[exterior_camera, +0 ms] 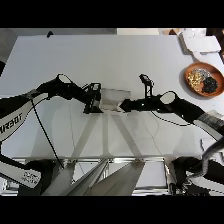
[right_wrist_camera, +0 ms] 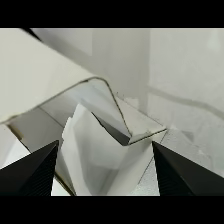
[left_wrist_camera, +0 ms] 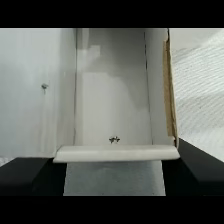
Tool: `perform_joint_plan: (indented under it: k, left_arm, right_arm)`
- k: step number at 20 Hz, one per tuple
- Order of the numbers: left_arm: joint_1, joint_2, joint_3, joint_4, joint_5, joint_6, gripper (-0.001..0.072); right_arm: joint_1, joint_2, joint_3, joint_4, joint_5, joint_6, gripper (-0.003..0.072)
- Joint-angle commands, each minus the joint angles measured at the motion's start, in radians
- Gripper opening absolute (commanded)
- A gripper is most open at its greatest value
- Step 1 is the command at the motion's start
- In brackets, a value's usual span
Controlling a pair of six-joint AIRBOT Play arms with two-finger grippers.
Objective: Fold the box and place the chain.
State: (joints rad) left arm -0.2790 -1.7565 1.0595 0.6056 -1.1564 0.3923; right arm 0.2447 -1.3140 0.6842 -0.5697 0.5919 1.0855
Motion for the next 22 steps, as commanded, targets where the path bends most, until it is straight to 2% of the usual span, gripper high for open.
perform_joint_plan:
  k: [1,7,10,13,14,17,22]
  left_arm:
    - [0.001,0.0,0.0,0.0,0.001,0.0,0.0255]
    - [0.001,0.0,0.0,0.0,0.001,0.0,0.0255]
    - [0.001,0.0,0.0,0.0,0.001,0.0,0.0255]
    - [0.001,0.0,0.0,0.0,0.001,0.0,0.0255]
    - [0.001,0.0,0.0,0.0,0.0,0.0,0.0255]
    - [0.001,0.0,0.0,0.0,0.001,0.0,0.0255]
    - [0.001,0.0,0.0,0.0,0.001,0.001,0.0255]
  right_arm:
    - [0.029,0.001,0.029,-0.122,-0.056,0.148,0.0637]
    - [0.08,0.0,0.035,-0.534,-0.057,0.483,0.0637]
    - [0.104,0.0,0.035,-0.691,-0.058,0.661,0.0636]
    - [0.132,0.0,0.057,-0.761,-0.054,0.744,0.0624]
    - [0.139,0.0,0.071,-0.775,-0.053,0.767,0.0573]
    - [0.156,-0.001,0.116,-0.799,-0.043,0.831,0.0571]
    - [0.193,-0.054,0.183,-0.933,0.103,1.026,0.0573]
